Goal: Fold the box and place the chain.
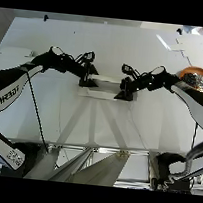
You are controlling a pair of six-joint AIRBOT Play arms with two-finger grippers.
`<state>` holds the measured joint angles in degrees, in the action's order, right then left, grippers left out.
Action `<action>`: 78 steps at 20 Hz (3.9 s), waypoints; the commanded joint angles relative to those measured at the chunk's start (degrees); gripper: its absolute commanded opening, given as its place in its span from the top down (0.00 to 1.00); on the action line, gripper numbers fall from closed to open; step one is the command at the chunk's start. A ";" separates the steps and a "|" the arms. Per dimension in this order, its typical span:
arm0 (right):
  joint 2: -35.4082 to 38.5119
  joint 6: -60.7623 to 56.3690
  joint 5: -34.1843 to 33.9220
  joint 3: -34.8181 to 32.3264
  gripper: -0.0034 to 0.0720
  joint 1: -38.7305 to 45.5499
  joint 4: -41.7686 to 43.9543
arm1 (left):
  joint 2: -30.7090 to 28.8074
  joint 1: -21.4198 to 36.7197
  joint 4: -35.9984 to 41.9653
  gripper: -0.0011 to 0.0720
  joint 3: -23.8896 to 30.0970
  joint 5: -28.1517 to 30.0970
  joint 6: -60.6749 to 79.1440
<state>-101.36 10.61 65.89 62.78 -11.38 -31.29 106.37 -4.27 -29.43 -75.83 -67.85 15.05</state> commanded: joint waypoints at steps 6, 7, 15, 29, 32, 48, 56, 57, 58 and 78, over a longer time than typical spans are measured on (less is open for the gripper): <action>0.00 -0.07 -0.11 0.07 0.38 0.02 0.02 | -8.46 0.07 -13.18 0.11 -0.04 -0.07 -0.26; 0.00 -0.07 -0.11 0.07 0.38 0.02 0.02 | -9.64 0.07 -14.95 0.11 -0.04 -0.07 -0.90; 0.00 -0.07 -0.11 0.07 0.38 0.02 0.00 | -16.17 1.88 -23.08 0.62 0.07 -9.03 -10.69; 0.00 -0.07 -0.11 0.07 0.38 0.02 0.00 | -15.30 -6.16 -5.38 0.97 3.98 1.16 -10.34; -0.02 -0.07 -0.11 0.07 0.38 0.02 0.00 | -15.21 -6.16 -1.40 0.97 3.98 9.70 -10.36; 0.00 -0.07 -0.11 0.07 0.38 0.02 0.00 | -7.54 -6.14 -0.94 0.97 4.07 15.32 -14.03; 0.00 -0.07 -0.11 0.07 0.38 0.02 0.02 | -15.65 -2.51 -1.31 0.97 4.07 6.84 -14.03; 0.00 -0.07 -0.11 0.07 0.38 0.02 0.00 | -16.76 -1.42 -2.10 0.97 4.07 5.01 -14.01; 0.00 -0.07 -0.11 0.07 0.38 0.02 0.00 | -17.70 -0.39 -3.56 0.96 4.07 3.28 -14.01; -0.02 -0.07 -0.11 0.07 0.38 0.02 0.02 | -12.96 -0.50 -16.24 0.12 13.51 9.75 4.68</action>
<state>-101.38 10.57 65.78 62.78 -11.35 -31.29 92.95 -3.97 -47.35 -62.59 -57.91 17.02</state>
